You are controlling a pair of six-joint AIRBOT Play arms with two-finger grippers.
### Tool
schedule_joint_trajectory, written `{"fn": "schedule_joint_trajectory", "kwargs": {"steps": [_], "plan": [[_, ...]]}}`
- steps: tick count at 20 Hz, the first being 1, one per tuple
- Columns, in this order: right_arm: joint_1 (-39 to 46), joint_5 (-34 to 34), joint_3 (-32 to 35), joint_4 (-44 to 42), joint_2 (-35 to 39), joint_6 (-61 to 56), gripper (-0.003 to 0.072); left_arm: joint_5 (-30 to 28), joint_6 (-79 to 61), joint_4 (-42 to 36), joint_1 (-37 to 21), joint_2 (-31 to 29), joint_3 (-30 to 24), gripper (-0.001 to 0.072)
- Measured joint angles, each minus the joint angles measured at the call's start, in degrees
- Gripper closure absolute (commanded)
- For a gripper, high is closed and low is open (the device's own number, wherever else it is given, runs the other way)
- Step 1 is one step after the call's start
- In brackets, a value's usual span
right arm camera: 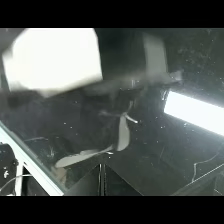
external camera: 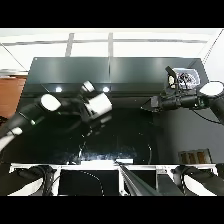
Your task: Fold the box and place the chain.
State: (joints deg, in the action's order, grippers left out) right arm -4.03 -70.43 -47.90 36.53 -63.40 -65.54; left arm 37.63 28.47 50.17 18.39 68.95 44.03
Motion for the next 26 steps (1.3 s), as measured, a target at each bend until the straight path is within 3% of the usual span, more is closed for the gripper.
{"fn": "schedule_joint_trajectory", "kwargs": {"steps": [3,6,10,11,12,14,15,16,21,22,23,25,26], "plan": [[0.0,-0.04,0.0,-1.2,0.0,-0.02,0.0647,0.66,5.77,1.84,-13.44,6.51,10.16,0.0373],[0.0,-0.2,0.0,-2.51,0.0,-0.02,0.0647,5.53,14.97,7.21,-24.61,18.08,26.6,0.0373],[-0.07,-1.73,0.0,-3.56,0.0,0.0,0.0647,11.54,25.68,17.14,-32.74,33.35,47.47,0.0368],[-0.07,-2.03,0.0,-3.89,0.0,0.0,0.0647,12.66,27.34,18.32,-33.99,36.52,51.36,0.0329],[-0.13,-2.45,0.0,-4.26,0.0,0.0,0.0647,13.51,28.89,19.52,-34.95,39.01,54.27,0.0286],[-0.11,-2.97,0.0,-5.01,0.0,-0.04,0.0647,14.34,31.69,20.85,-36.33,42.73,58.51,0.0272],[-0.11,-3.08,0.0,-5.18,0.0,-0.07,0.0647,14.45,32.65,21.44,-36.74,44.02,59.87,0.0088],[-0.11,-3.08,0.0,-5.49,0.0,-0.09,0.0647,14.51,33.18,21.84,-36.96,44.92,60.74,-0.0007],[-0.11,-2.99,0.0,-6.34,0.0,-0.24,0.0647,18.38,37.75,24.68,-37.46,45.18,67.04,-0.0003],[-0.11,-2.67,0.0,-6.38,0.0,-0.22,0.0647,21.22,38.51,24.59,-37.51,44.46,69.24,0.001],[-0.11,-2.21,0.0,-6.47,0.0,-0.09,0.0647,24.7,39.8,24.15,-37.55,43.3,71.3,0.013],[0.02,-1.29,0.0,-6.49,0.07,0.7,0.0647,30.67,42.21,21.99,-37.55,39.36,73.0,0.0677],[0.35,-1.18,-0.13,-6.29,0.17,1.07,0.0648,34.12,43.01,20.9,-37.55,36.81,72.32,0.0683]]}}
